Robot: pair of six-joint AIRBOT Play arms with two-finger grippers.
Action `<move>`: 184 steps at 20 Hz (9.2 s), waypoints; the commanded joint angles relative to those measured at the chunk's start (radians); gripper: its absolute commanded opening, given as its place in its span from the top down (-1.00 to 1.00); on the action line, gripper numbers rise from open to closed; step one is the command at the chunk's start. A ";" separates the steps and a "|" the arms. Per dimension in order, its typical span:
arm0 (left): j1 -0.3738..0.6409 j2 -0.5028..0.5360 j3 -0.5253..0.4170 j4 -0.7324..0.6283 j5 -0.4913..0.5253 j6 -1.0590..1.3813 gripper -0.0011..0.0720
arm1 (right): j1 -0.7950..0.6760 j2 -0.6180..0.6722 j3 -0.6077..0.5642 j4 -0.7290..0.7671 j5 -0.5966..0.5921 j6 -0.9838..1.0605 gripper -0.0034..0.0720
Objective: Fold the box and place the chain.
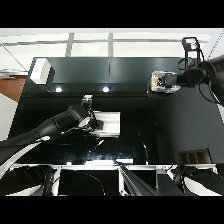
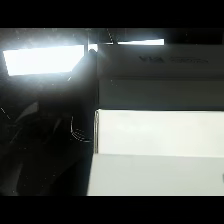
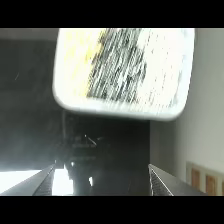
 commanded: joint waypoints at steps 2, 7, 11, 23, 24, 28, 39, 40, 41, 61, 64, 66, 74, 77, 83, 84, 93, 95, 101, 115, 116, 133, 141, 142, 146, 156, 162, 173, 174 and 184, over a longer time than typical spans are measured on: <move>0.000 0.000 0.000 0.003 0.003 0.000 0.90 | -0.090 -0.292 0.176 0.062 0.143 -0.103 -0.94; 0.000 0.000 0.000 0.003 0.002 0.000 0.90 | -0.106 -0.523 0.350 0.108 0.084 -0.115 -0.94; 0.000 0.000 0.000 0.003 0.003 0.000 0.90 | -0.125 -0.548 0.353 0.109 0.099 -0.122 -0.94; 0.000 0.000 0.000 0.003 0.002 0.000 0.90 | -0.142 -0.613 0.353 0.102 0.095 -0.139 -0.37; 0.000 0.000 0.000 0.003 0.002 0.000 0.90 | -0.142 -0.612 0.354 0.102 0.092 -0.139 0.19; 0.000 0.000 0.000 0.002 0.002 0.000 0.90 | -0.143 -0.601 0.429 0.101 -0.005 -0.146 0.86; 0.000 0.000 0.000 -0.001 0.003 0.000 0.90 | -0.168 -0.240 0.503 0.242 -0.164 -0.281 0.86; 0.000 0.000 0.000 -0.001 0.003 0.000 0.90 | -0.179 -0.188 0.502 0.266 -0.163 -0.291 0.86; 0.000 0.000 0.000 -0.001 0.003 0.000 0.90 | -0.194 -0.135 0.502 0.298 -0.163 -0.302 0.86; 0.000 0.000 0.000 0.000 0.003 0.003 0.90 | 0.050 0.363 0.502 0.570 -0.620 -0.422 0.86; 0.000 0.000 0.000 0.000 0.004 0.003 0.90 | 0.112 0.359 0.502 0.639 -0.624 -0.420 0.86; 0.000 0.000 0.000 0.000 0.003 0.003 0.90 | 0.131 0.345 0.502 0.726 -0.622 -0.415 0.86; 0.000 0.000 0.000 0.000 0.006 0.003 0.90 | 0.304 0.209 0.501 0.787 -0.580 -0.389 0.86; 0.000 0.000 0.000 0.000 0.006 0.003 0.90 | 0.362 0.148 0.501 0.787 -0.558 -0.390 0.86; 0.000 0.000 0.000 0.000 0.006 0.003 0.90 | 0.389 0.060 0.501 0.787 -0.475 -0.410 0.86; 0.000 0.000 0.000 0.000 0.006 0.003 0.90 | 0.389 0.047 0.501 0.787 -0.472 -0.411 0.86; 0.000 0.000 0.000 0.000 0.006 0.003 0.90 | 0.393 -0.002 0.272 0.744 -0.435 -0.428 0.86; 0.000 0.000 0.000 0.000 0.006 0.003 0.90 | 0.396 -0.002 0.232 0.781 -0.411 -0.428 0.86; 0.000 0.000 0.000 0.000 0.006 0.003 0.90 | 0.420 -0.014 0.219 0.785 -0.369 -0.428 0.85; 0.000 0.000 0.012 0.000 0.006 0.002 0.90 | 0.285 -0.018 0.180 0.645 -0.529 -0.423 -0.24; 0.000 0.000 0.020 0.001 0.007 0.002 0.90 | 0.240 0.011 0.176 0.607 -0.536 -0.422 -0.24; 0.039 0.075 0.272 -0.004 -0.254 0.478 -0.61 | 0.070 0.142 0.017 0.548 -0.471 -0.414 -0.24; 0.671 0.311 -0.012 -0.764 -0.271 1.386 -0.61 | 0.071 0.142 0.017 0.492 -0.472 -0.399 -0.23; 0.740 0.297 -0.060 -0.919 -0.298 1.612 -0.61 | 0.071 0.142 0.017 0.492 -0.457 -0.392 -0.23; 0.846 0.212 -0.205 -1.069 -0.224 1.970 -0.99 | 0.071 0.142 0.017 0.483 -0.437 -0.366 -0.28; 0.744 0.085 -0.230 -1.097 -0.091 2.694 -0.98 | 0.071 0.142 0.017 0.429 -0.435 -0.334 -0.97; 0.701 0.061 -0.230 -1.017 -0.091 2.797 -0.98 | 0.071 0.142 0.017 0.429 -0.424 -0.333 -0.97; 0.641 0.001 -0.221 -1.100 -0.083 2.804 -0.98 | 0.071 0.142 0.017 0.429 -0.360 -0.333 -0.97; 0.637 0.002 -0.221 -1.100 -0.075 2.800 -0.98 | 0.071 0.142 0.017 0.429 -0.357 -0.333 -0.97; 0.614 -0.006 -0.200 -1.098 -0.024 2.748 -0.98 | 0.071 0.142 0.017 0.430 -0.356 -0.333 -0.97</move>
